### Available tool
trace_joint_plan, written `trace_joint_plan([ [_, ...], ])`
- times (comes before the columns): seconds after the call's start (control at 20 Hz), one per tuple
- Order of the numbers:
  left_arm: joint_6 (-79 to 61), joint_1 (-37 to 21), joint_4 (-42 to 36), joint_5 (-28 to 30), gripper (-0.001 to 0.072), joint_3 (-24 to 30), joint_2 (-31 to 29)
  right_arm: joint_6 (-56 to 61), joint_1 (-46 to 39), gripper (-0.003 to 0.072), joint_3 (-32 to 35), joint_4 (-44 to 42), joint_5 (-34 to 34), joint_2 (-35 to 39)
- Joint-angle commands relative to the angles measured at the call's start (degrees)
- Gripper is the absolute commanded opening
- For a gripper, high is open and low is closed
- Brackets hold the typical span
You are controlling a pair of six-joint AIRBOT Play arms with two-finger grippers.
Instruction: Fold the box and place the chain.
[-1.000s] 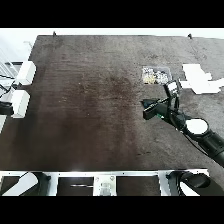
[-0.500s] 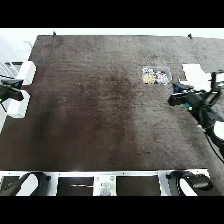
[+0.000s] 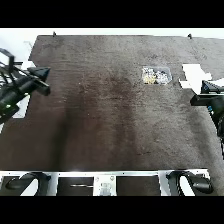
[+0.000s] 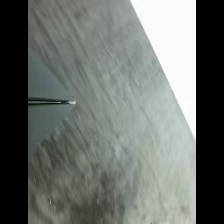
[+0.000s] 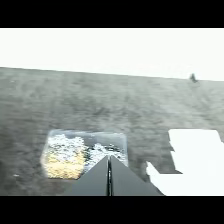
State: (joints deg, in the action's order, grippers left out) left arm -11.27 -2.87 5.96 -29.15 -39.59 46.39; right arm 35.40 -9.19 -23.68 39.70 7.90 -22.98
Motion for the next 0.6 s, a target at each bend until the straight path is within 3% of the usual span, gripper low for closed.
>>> trace_joint_plan([
  [0.0,-1.31,10.38,-0.22,10.21,0.0012,2.73,-2.78,-0.04,-0.66,-0.0002,3.37,4.66,-1.07,3.34],
  [0.25,-1.07,18.86,-0.50,17.22,0.0012,11.04,-10.75,0.00,-0.48,-0.0001,7.85,4.72,-1.03,7.43],
  [0.55,2.45,19.50,-0.68,17.75,0.0012,22.43,-23.30,0.00,-0.20,0.0001,9.20,4.70,-1.03,7.43],
])
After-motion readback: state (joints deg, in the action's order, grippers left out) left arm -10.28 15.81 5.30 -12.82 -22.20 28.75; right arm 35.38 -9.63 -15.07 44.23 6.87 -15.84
